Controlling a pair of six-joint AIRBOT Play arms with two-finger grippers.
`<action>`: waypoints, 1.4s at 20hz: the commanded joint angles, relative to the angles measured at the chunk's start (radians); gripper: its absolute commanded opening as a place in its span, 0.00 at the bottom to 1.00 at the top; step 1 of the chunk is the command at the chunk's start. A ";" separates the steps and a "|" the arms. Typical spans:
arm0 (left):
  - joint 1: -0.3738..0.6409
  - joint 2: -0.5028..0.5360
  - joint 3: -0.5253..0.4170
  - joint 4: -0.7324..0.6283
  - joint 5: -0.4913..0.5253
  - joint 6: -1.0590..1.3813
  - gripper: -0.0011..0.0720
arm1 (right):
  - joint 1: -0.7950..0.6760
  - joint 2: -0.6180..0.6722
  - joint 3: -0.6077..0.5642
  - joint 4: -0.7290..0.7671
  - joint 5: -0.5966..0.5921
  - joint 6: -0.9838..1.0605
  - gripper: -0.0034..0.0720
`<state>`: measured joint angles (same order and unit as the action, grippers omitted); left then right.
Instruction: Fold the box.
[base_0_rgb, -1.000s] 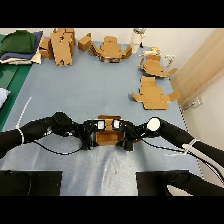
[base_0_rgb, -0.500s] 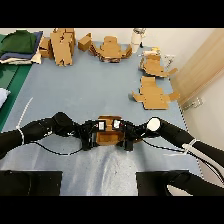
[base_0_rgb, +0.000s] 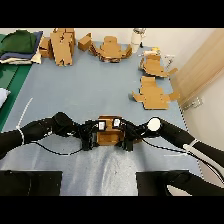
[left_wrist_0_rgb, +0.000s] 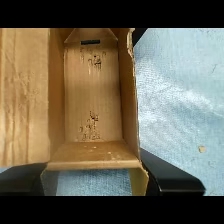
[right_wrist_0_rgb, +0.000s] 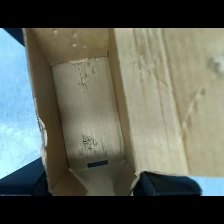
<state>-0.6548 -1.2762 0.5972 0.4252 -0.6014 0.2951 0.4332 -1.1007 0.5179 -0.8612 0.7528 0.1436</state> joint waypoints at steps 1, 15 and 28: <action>0.000 -0.001 0.000 0.002 0.001 0.000 0.50 | -0.001 0.021 0.000 -0.050 -0.002 0.093 0.83; 0.002 0.055 0.000 0.081 0.006 -0.090 0.50 | -0.001 0.110 0.000 -0.183 0.135 0.327 0.83; 0.002 0.055 -0.001 0.207 -0.008 -0.237 0.50 | -0.001 0.111 0.118 -0.201 0.219 0.586 0.83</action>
